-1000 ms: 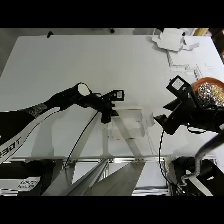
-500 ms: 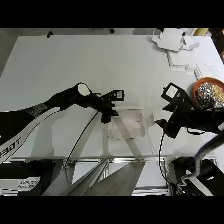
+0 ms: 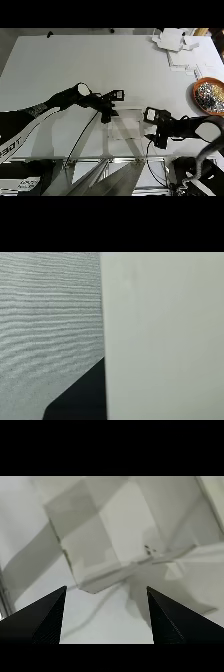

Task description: Fold the box and place the chain.

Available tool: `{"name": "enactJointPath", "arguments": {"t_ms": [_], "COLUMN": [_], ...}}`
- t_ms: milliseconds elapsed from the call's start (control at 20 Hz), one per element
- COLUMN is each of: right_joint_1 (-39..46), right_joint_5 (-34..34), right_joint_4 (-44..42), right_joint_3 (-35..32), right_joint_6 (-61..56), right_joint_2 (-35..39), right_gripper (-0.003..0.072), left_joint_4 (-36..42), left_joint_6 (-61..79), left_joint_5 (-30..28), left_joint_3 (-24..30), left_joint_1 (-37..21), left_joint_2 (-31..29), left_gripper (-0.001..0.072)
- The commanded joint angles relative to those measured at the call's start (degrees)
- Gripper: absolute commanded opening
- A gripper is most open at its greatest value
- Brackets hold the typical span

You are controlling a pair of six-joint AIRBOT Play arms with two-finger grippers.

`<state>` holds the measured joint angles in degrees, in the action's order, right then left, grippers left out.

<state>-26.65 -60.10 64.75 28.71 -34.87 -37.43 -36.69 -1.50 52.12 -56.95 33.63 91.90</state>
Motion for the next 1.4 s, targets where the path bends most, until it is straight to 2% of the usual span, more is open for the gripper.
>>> {"name": "enactJointPath", "arguments": {"t_ms": [0, 200, 350, 450, 500, 750, 800, 850, 1150, 1350], "right_joint_1": [-5.2, -5.2, -5.2, -5.2, -5.2, -5.3, -5.3, -5.4, -12.8, -14.3], "right_joint_5": [3.1, 8.3, 12.1, 15.0, 16.0, 16.0, 16.2, 16.5, 25.1, 25.5], "right_joint_4": [1.5, 1.4, 5.4, 8.5, 9.0, 9.8, 10.6, 11.8, 14.6, 14.5], "right_joint_3": [-1.6, -4.5, -7.7, -9.7, -10.6, -12.8, -13.0, -13.2, -14.8, -15.9], "right_joint_6": [3.7, 3.7, 3.7, 3.7, 3.7, 3.7, 3.7, 3.7, 3.2, 3.2], "right_joint_2": [-1.3, 1.7, 3.4, 3.5, 3.5, 3.5, 3.4, 3.2, 1.8, 1.5], "right_gripper": [0.0517, 0.0524, 0.054, 0.0599, 0.0599, 0.0599, 0.0629, 0.07, 0.0701, 0.07], "left_joint_4": [0.0, 0.0, 0.0, 0.0, 0.0, 0.0, 0.0, 0.0, 0.0, 0.0], "left_joint_6": [0.0, 0.0, 0.0, 0.0, 0.0, 0.0, 0.0, 0.0, 0.0, 0.0], "left_joint_5": [0.0, 0.2, 0.2, 0.2, 0.2, 0.2, 0.2, 0.2, 0.2, 0.2], "left_joint_3": [0.0, 0.0, 0.0, 0.0, 0.0, 0.0, 0.0, 0.0, 0.0, 0.0], "left_joint_1": [0.0, 0.0, 0.0, 0.0, 0.0, 0.0, 0.0, 0.0, 0.0, 0.0], "left_joint_2": [0.0, 0.0, 0.0, 0.0, 0.0, 0.0, 0.0, 0.0, 0.0, 0.0], "left_gripper": [0.0009, 0.0009, 0.0009, 0.0009, 0.0009, 0.0009, 0.0009, 0.0009, 0.0009, 0.0009]}}
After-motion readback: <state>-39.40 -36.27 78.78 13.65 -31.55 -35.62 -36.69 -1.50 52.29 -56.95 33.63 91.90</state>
